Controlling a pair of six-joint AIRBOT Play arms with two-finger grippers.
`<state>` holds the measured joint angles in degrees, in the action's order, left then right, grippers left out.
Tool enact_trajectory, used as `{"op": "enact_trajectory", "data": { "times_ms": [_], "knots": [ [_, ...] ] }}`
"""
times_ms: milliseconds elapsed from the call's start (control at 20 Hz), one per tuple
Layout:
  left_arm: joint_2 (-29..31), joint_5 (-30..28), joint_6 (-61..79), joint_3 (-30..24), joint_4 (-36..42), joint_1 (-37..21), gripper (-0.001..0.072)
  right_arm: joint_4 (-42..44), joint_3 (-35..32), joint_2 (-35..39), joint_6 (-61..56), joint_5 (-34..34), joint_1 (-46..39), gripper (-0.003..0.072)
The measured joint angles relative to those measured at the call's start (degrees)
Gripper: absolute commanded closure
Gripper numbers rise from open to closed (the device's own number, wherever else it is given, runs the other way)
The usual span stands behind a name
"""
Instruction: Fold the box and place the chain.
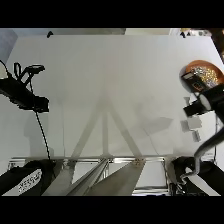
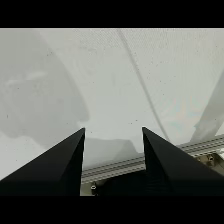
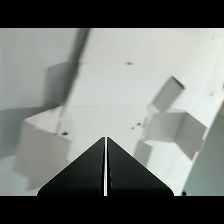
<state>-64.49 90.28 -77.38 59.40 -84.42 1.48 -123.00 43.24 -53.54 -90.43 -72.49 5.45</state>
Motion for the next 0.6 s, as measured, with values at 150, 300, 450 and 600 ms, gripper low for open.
{"op": "enact_trajectory", "data": {
  "times_ms": [150, 300, 450, 600],
  "knots": [
    [0.00, 0.02, 0.00, 0.00, 0.00, 0.00, 0.0307, -4.17, 1.88, -2.62, 0.00, 3.08, -14.60, 0.0639],
    [0.00, 0.02, 0.00, 0.00, 0.00, 0.00, 0.0307, -3.15, 2.95, -5.66, 0.63, 7.23, -27.39, 0.0075],
    [0.00, 0.02, 0.00, 0.00, 0.00, 0.00, 0.0307, -2.34, 3.41, -9.22, 5.03, 10.14, -34.71, 0.0112],
    [0.00, 0.00, 0.00, 0.00, 0.00, 0.00, 0.0307, -3.50, 3.76, -12.76, 8.50, 12.13, -37.57, 0.0152]
  ]
}}
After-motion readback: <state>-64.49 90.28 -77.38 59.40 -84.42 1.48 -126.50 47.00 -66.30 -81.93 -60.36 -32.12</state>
